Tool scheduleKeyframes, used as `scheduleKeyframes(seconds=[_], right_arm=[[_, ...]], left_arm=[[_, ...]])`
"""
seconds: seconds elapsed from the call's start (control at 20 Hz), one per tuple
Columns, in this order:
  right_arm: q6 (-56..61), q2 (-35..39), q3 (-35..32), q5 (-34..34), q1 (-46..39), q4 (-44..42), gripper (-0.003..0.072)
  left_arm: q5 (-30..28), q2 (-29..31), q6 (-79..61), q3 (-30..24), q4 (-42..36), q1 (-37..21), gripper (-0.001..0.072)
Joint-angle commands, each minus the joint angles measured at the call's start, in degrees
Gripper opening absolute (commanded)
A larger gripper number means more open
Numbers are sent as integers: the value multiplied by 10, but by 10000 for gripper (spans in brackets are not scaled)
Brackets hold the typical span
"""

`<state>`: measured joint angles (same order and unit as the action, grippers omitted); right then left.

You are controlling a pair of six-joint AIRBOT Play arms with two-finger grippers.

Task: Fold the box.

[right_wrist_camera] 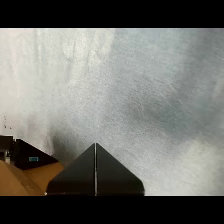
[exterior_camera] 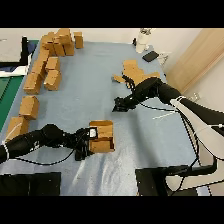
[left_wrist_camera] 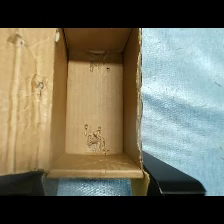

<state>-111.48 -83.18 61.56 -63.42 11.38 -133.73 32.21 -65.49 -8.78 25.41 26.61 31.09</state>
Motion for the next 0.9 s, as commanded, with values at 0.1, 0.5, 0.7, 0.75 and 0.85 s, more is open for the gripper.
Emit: scheduleKeyframes(seconds=[0.1,0.5,0.7,0.75,0.85], right_arm=[[16,0,0,-10,0,8,43],[-25,-5,-1,-47,14,6,4],[-168,1,-5,-111,81,-1,3],[-195,12,-17,-107,101,0,4],[-223,53,-63,-63,134,0,3]], left_arm=[[19,0,-7,0,0,0,518],[18,0,-6,0,0,0,518],[18,0,-6,0,0,0,517],[18,0,-6,0,0,0,517],[18,0,-6,0,0,0,518]])
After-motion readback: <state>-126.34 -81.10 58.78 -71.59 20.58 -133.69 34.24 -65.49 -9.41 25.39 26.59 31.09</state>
